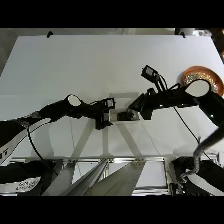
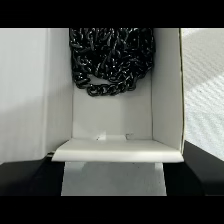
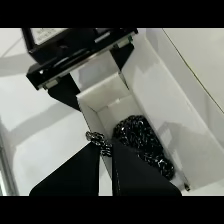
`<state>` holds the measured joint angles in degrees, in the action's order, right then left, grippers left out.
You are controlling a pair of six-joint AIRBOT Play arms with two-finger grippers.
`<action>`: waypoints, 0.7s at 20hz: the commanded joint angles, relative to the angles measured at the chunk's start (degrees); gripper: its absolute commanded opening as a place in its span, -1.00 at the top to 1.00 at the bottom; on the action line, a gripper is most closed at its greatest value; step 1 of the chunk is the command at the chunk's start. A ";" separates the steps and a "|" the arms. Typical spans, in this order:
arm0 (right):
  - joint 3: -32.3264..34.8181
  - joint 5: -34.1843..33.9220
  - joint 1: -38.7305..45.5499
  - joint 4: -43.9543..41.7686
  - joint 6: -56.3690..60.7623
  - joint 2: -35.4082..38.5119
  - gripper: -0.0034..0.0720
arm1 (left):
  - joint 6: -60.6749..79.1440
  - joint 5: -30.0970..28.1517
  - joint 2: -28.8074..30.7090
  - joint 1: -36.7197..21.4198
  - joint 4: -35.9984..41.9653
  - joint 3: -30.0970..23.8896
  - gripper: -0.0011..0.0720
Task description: Fold the box and place the chain.
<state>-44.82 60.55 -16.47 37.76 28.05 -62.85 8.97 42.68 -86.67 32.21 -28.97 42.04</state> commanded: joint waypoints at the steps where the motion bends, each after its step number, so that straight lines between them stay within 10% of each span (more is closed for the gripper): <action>1: 0.00 -0.09 -0.09 0.83 0.83 -5.81 0.47 | 0.00 0.00 0.04 0.02 0.00 -0.02 0.94; 9: -5.70 9.60 5.49 0.83 0.61 -7.82 0.32 | 0.00 0.00 0.04 0.02 0.00 -0.02 0.94; 11: -11.96 14.25 9.27 0.35 0.22 -7.89 0.88 | 0.00 0.00 0.04 0.02 0.00 -0.02 0.94; 14: -23.87 14.84 13.07 0.63 0.00 -11.04 0.86 | 0.00 -0.02 0.04 0.02 0.00 -0.02 0.94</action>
<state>-59.57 72.14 -6.96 38.48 28.45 -71.75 8.97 42.68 -86.67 32.21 -28.97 42.04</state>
